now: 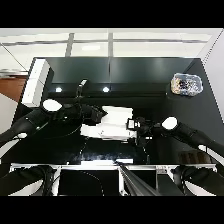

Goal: Fold the box and place the chain.

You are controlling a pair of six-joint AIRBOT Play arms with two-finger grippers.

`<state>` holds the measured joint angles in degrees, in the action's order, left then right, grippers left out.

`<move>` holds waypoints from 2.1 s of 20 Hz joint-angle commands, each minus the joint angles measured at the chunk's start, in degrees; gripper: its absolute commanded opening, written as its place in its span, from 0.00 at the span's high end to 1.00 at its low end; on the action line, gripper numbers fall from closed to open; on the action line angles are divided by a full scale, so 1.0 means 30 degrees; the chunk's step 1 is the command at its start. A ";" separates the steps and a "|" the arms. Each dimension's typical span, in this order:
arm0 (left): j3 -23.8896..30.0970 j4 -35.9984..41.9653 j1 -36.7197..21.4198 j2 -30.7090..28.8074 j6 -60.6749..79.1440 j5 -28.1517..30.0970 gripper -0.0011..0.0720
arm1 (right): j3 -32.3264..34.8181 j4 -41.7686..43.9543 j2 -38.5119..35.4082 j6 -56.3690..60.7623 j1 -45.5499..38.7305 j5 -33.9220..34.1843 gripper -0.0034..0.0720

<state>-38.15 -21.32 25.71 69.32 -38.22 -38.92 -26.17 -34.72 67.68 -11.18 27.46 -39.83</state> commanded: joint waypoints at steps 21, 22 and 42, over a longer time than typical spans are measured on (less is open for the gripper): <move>0.0306 -0.8816 -0.7191 -0.6084 0.0933 -0.6156 0.55 | 0.0015 -0.0007 -0.0007 0.0000 0.0015 0.0007 0.33; 0.0678 -0.8816 -0.7169 -0.6011 0.1778 -0.6521 0.07 | 0.0015 -0.0007 -0.0007 0.0000 0.0015 0.0007 0.33; 0.3220 -0.8575 -0.0117 -0.2477 1.2203 -0.1945 0.05 | 0.0015 -0.0007 0.0000 0.0000 0.0015 0.0000 0.33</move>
<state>-28.51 -47.09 25.15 61.28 -1.89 -45.54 -26.15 -34.76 67.68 -11.20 27.46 -39.81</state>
